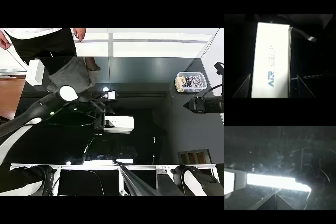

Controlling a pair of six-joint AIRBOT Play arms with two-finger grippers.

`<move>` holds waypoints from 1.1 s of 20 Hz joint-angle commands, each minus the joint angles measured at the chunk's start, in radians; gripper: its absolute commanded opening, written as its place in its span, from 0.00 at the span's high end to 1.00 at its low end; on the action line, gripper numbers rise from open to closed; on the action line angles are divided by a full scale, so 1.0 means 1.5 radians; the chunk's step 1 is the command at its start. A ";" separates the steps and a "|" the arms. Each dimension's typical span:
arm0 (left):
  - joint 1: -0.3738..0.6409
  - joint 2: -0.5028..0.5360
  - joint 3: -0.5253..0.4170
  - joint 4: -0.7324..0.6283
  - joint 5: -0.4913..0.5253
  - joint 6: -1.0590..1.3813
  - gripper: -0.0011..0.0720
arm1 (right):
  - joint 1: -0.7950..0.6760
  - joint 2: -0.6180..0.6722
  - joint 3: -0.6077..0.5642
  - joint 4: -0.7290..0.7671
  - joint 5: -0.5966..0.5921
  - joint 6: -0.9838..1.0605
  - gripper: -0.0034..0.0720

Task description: Fold the box and place the chain.

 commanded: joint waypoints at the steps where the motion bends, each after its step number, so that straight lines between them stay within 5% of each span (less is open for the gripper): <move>1: -0.029 -0.072 0.061 -0.001 0.002 -0.025 0.02 | -0.002 0.001 0.001 0.004 -0.005 0.000 0.94; 22: -0.048 -0.094 0.076 0.055 -0.018 -0.085 0.02 | -0.002 0.001 -0.031 0.005 -0.013 0.000 0.94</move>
